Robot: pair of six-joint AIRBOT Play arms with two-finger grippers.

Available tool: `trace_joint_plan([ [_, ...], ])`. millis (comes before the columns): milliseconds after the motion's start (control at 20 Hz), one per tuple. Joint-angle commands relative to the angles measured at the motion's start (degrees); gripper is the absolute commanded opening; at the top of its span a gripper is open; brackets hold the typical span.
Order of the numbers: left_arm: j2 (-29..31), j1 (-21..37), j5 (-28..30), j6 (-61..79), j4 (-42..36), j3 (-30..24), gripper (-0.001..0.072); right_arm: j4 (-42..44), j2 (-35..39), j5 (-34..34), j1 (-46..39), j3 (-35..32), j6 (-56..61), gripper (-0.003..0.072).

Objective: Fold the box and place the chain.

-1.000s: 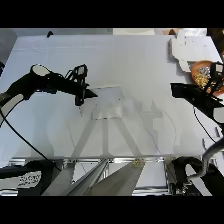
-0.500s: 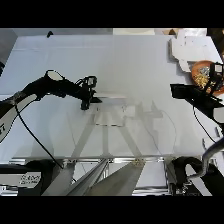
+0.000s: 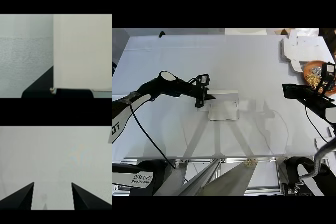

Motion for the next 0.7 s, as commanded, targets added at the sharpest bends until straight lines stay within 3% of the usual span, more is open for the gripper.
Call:
trace_joint_plan([
  [0,-1.22,-0.02,-1.6,-0.24,1.68,-0.02,0.0005,0.0,0.04,0.04,-0.04,0.07,0.02,0.0501],
  [650,-1.46,-0.02,0.79,-0.24,1.68,-0.02,0.0013,0.09,0.04,-0.52,-0.04,0.07,0.02,0.0502],
])
